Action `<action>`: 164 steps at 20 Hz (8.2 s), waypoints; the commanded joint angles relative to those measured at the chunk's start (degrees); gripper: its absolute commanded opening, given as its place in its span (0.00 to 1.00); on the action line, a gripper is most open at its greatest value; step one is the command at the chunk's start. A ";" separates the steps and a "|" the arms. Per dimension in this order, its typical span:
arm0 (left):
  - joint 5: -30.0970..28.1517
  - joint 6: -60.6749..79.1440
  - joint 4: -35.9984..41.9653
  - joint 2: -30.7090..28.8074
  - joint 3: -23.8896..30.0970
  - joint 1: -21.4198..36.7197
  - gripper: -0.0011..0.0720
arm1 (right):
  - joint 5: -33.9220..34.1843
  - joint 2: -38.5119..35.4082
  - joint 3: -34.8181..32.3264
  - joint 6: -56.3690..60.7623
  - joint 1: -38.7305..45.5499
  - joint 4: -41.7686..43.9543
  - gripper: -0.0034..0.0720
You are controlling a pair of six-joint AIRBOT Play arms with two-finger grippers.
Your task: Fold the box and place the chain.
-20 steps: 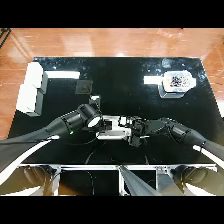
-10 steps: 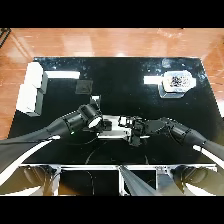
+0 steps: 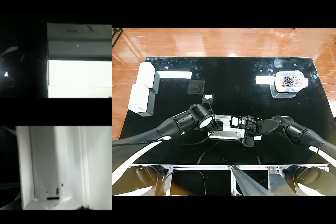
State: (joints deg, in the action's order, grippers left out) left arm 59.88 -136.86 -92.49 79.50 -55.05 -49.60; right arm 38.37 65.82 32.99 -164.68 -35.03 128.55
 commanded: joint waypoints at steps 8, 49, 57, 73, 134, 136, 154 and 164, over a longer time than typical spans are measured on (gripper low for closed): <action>1.64 0.11 -1.40 -0.24 0.20 0.09 0.04 | 3.82 -1.20 2.05 0.26 0.09 -10.21 0.97; -2.23 2.93 0.94 0.96 0.26 1.97 0.04 | 1.09 -1.20 2.05 5.40 -0.09 -5.73 0.67; -2.40 2.93 1.25 1.01 0.26 1.97 0.04 | -0.72 -0.76 2.05 3.76 -0.09 -3.37 0.36; -2.32 2.95 1.31 1.01 0.26 1.97 0.04 | -7.02 2.84 2.05 3.72 -2.80 3.02 0.36; -1.57 3.58 1.49 1.01 0.26 1.75 0.04 | 8.87 -0.42 -9.35 69.05 26.86 9.66 0.08; -1.57 3.58 1.49 1.01 0.26 1.75 0.04 | 8.90 -0.33 -7.23 69.05 24.85 9.79 0.26; -1.55 3.58 1.49 1.01 0.26 1.75 0.04 | 16.06 -0.33 3.08 66.31 13.07 13.66 0.86; -1.55 3.58 1.49 1.01 0.26 1.75 0.04 | 2.86 -0.31 3.67 82.42 -0.44 1.42 0.84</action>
State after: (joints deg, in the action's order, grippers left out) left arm 58.33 -133.27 -90.98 80.49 -54.83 -47.86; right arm 46.11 65.47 36.40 -88.05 -32.08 134.28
